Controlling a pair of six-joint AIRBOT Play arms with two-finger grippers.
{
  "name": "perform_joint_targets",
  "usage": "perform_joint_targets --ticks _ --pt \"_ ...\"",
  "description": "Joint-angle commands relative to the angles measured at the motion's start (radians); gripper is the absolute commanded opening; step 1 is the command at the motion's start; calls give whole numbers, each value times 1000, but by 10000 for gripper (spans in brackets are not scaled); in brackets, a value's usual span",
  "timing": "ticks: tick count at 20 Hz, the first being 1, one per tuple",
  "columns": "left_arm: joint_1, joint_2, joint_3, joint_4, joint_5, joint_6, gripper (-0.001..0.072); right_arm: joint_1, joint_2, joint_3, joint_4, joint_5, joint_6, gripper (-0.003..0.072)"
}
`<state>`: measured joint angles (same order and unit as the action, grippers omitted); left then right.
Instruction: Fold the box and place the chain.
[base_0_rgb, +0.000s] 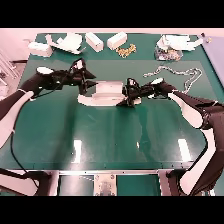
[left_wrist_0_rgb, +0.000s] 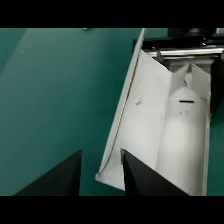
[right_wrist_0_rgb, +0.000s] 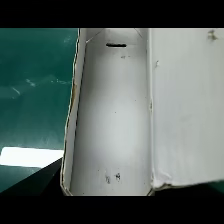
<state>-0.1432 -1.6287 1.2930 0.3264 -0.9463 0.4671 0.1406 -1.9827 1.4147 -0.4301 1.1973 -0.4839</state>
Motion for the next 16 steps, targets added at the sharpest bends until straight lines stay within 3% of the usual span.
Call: perform_joint_targets --ticks 1,3,7,9,11,16 --pt "43 48 1 223 -173 -156 304 0 0 0 0 0 1 491" --pt "52 48 1 305 -245 -216 304 0 0 0 0 0 1 491" --pt "51 39 -22 393 -230 -287 307 0 0 0 0 0 1 491" --pt "51 26 -49 384 -151 -286 594 0 0 0 0 0 1 491" --pt "51 3 -60 361 -81 -284 606 0 0 0 0 0 1 491" --pt "47 -63 -60 219 -47 -162 579 0 0 0 0 0 1 491"
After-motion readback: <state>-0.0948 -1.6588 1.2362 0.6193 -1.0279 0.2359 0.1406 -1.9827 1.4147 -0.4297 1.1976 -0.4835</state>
